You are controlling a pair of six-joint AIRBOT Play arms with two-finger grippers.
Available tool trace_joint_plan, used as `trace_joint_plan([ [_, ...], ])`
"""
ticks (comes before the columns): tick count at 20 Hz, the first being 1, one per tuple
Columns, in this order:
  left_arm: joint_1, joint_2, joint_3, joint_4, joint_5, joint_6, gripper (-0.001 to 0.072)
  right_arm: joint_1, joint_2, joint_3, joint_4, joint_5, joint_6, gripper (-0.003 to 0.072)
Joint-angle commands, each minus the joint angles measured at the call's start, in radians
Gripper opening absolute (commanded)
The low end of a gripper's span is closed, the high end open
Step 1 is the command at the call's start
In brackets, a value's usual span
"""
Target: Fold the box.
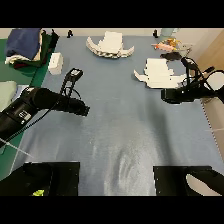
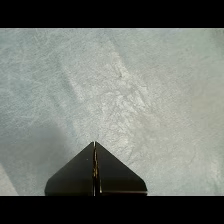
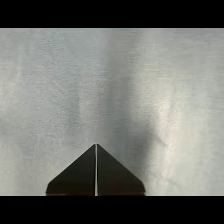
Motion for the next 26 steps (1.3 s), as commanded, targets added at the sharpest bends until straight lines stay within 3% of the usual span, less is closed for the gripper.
trace_joint_plan([
  [1, 0.0, 0.001, 0.0, 0.0, 0.0, 0.0, 0.0014, -0.005, 0.001, 0.001, -0.002, 0.014, 0.009, 0.002],
  [8, 0.0, 0.001, 0.0, 0.0, 0.0, 0.0, 0.0014, -0.005, -0.033, 0.001, 0.104, 0.022, 0.068, 0.0031],
  [10, 0.0, 0.001, 0.0, 0.0, 0.0, 0.0, 0.0014, -0.005, -0.071, 0.002, 0.122, 0.034, 0.124, 0.0301],
  [12, 0.0, 0.001, 0.0, 0.0, 0.0, 0.0, 0.0015, -0.04, -0.125, 0.039, 0.09, -0.006, 0.139, 0.0347],
  [15, 0.0, 0.001, 0.0, 0.0, 0.0, 0.0, 0.0015, -0.251, -0.315, 0.323, 0.084, 0.065, 0.133, 0.0426],
  [18, 0.0, 0.001, 0.0, 0.0, 0.0, 0.0, 0.0014, -0.449, -0.591, 0.704, 0.097, 0.148, 0.038, 0.0429],
  [21, 0.0, 0.001, 0.0, 0.0, 0.0, 0.0, 0.0014, -0.542, -0.859, 0.995, 0.139, 0.153, -0.071, 0.0429],
  [23, 0.0, 0.001, 0.0, 0.0, 0.0, 0.0, 0.0015, -0.573, -1.004, 1.128, 0.175, 0.14, -0.116, 0.0429],
  [26, 0.0, 0.001, 0.0, 0.0, 0.0, 0.0, 0.0015, -0.595, -1.109, 1.148, 0.275, 0.074, -0.208, 0.0429],
])
